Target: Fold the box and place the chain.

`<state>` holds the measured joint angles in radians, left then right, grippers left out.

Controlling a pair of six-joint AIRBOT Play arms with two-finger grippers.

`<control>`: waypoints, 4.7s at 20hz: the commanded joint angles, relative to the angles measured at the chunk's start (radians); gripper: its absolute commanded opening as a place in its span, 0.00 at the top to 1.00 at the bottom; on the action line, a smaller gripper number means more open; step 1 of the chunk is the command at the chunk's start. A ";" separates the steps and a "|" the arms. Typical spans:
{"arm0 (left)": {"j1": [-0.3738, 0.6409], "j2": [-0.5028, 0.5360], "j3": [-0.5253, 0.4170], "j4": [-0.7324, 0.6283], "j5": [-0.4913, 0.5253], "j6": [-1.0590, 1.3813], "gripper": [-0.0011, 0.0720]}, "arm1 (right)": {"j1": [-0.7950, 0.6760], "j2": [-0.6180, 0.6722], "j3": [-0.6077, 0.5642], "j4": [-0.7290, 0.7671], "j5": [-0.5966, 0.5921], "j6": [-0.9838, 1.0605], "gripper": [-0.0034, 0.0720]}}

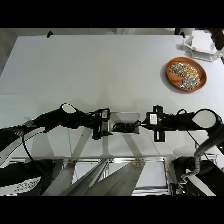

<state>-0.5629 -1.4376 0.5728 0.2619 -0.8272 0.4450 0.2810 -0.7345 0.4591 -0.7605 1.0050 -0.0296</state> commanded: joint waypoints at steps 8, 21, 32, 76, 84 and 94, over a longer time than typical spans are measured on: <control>0.000 0.000 0.001 0.000 0.000 0.000 0.80 | 0.001 -0.072 0.000 0.323 0.003 -0.001 0.93; 0.000 0.000 0.001 0.000 0.000 0.000 0.80 | -0.027 -0.124 0.266 0.345 -0.030 0.190 0.90; 0.000 0.000 0.001 0.000 0.000 0.000 0.80 | -0.031 -0.514 0.318 0.167 0.256 0.311 0.90; 0.000 0.000 0.001 0.000 0.000 0.000 0.80 | 0.143 -0.351 0.138 -0.005 -0.031 0.249 0.55; 0.000 0.000 0.001 0.000 0.000 0.000 0.80 | 0.168 -0.340 0.124 -0.029 -0.048 0.250 0.55; 0.000 0.000 0.001 0.000 0.000 0.000 0.80 | 0.168 -0.334 0.094 -0.030 -0.078 0.249 0.52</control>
<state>-0.5625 -1.4376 0.5728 0.2626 -0.8272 0.4461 0.4477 -1.0695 0.5568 -0.7868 0.9428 0.2192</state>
